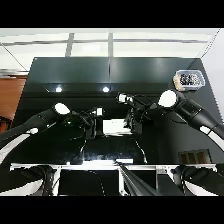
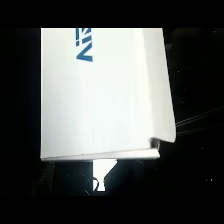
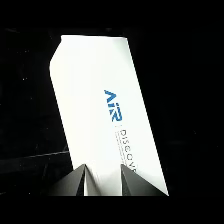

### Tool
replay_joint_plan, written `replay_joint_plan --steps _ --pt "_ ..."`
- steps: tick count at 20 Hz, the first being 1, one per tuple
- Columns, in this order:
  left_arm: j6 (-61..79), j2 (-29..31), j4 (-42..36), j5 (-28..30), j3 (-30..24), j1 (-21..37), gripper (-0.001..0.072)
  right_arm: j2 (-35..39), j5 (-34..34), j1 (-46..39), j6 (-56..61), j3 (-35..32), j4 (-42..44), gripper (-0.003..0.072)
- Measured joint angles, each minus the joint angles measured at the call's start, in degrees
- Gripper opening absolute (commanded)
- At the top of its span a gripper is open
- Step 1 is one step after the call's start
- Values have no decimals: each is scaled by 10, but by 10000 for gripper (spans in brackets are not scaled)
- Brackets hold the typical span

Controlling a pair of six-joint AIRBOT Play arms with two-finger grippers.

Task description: Fold the box and place the chain.

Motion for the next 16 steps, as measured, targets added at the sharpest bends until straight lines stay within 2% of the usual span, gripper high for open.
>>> replay_joint_plan --steps 16 --pt "-2 0 -2 4 0 0 494 0 -36 0 -1 0 1 241"
